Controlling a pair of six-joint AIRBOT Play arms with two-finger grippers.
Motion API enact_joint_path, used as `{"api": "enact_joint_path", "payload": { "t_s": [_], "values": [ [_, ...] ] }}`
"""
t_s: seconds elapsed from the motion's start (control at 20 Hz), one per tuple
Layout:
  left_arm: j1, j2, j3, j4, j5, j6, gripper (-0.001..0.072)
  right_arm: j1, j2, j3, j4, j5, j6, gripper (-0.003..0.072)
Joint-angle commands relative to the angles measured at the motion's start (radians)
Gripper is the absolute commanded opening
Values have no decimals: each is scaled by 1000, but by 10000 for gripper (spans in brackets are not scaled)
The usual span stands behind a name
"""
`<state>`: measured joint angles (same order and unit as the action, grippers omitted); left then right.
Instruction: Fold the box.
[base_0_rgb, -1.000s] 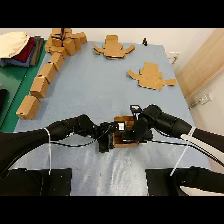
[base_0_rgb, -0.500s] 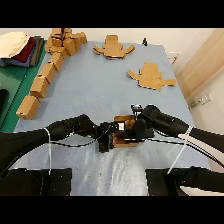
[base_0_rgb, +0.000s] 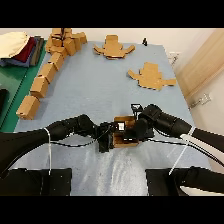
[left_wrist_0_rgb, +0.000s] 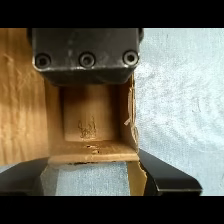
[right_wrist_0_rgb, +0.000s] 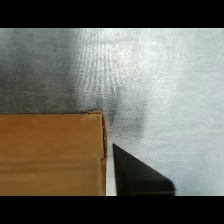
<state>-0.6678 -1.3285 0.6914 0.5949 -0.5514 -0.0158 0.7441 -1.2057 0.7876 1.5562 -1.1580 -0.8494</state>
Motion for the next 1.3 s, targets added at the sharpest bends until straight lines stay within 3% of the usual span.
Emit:
{"api": "enact_joint_path", "payload": {
  "t_s": [0.0, 0.15, 0.2, 0.25, 0.35, 0.7, 0.75, 0.8, 1.25],
  "values": [
    [0, 0, 0, 0, 0, 0, 525, 0, 3, 0, 3, -2, 3, 282],
    [0, 0, 0, 0, 0, 0, 525, 0, 2, 0, 4, -1, 4, 255],
    [0, 0, 0, 0, 0, 0, 525, 0, 2, 0, 4, -2, 4, 141],
    [0, 0, 0, 0, 0, 0, 525, 0, 2, 0, 4, -1, 5, 131],
    [0, 0, 0, 0, 0, 0, 525, 0, 2, 0, 3, 0, 15, 16],
    [0, 0, 0, 0, -1, 0, 525, 49, 2, 0, -4, 26, 103, 6],
    [0, 0, 0, 0, -1, 0, 525, 56, 2, 0, -5, 25, 119, 129],
    [0, 0, 0, 0, 0, 0, 525, 56, 2, 0, -5, 25, 128, 336],
    [0, 0, 0, 0, 0, 0, 525, 53, 12, 1, -20, -59, 175, 357]
  ]
}}
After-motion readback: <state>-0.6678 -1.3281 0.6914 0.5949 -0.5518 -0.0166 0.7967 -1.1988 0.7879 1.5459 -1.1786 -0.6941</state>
